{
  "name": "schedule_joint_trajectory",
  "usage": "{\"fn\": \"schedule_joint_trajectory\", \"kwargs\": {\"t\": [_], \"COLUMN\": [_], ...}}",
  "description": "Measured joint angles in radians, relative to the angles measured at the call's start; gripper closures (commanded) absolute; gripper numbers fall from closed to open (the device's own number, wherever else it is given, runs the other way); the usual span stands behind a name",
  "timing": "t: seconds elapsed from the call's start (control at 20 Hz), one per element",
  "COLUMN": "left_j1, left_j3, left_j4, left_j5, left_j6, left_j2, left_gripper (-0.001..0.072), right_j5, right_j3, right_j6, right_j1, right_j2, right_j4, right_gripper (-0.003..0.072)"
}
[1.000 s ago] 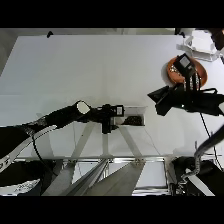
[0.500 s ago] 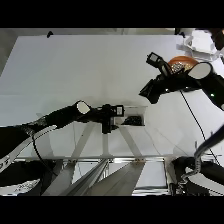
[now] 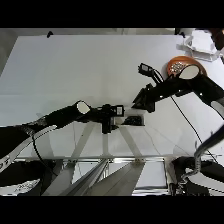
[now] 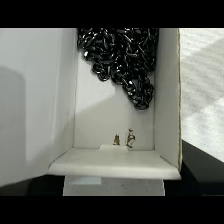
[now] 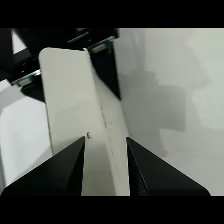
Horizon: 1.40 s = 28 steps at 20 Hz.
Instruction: Fold the box and place the chain.
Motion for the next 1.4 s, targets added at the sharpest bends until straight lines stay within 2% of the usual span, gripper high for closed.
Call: {"fn": "schedule_joint_trajectory", "kwargs": {"t": [0.35, 0.75, 1.1, 1.4], "left_j1": [0.000, 0.000, 0.000, 0.000], "left_j3": [0.000, 0.000, 0.000, 0.000], "left_j4": [0.000, 0.000, 0.000, 0.000], "left_j5": [0.000, 0.000, 0.000, 0.000], "left_j6": [-0.002, 0.000, 0.001, 0.000], "left_j2": [0.000, 0.000, 0.000, 0.000], "left_gripper": [0.0505, 0.0505, 0.0505, 0.0505], "right_j5": [0.020, -0.105, -0.141, -0.088], "right_j3": [-0.047, -0.160, -0.199, -0.202], "right_j6": [-0.010, -0.027, -0.039, -0.040], "right_j1": [0.058, 0.074, 0.074, 0.108], "right_j2": [0.006, 0.141, 0.170, 0.173], "right_j4": [-0.050, -0.126, -0.192, -0.202], "right_gripper": [0.0379, 0.0384, 0.0384, 0.0382]}}
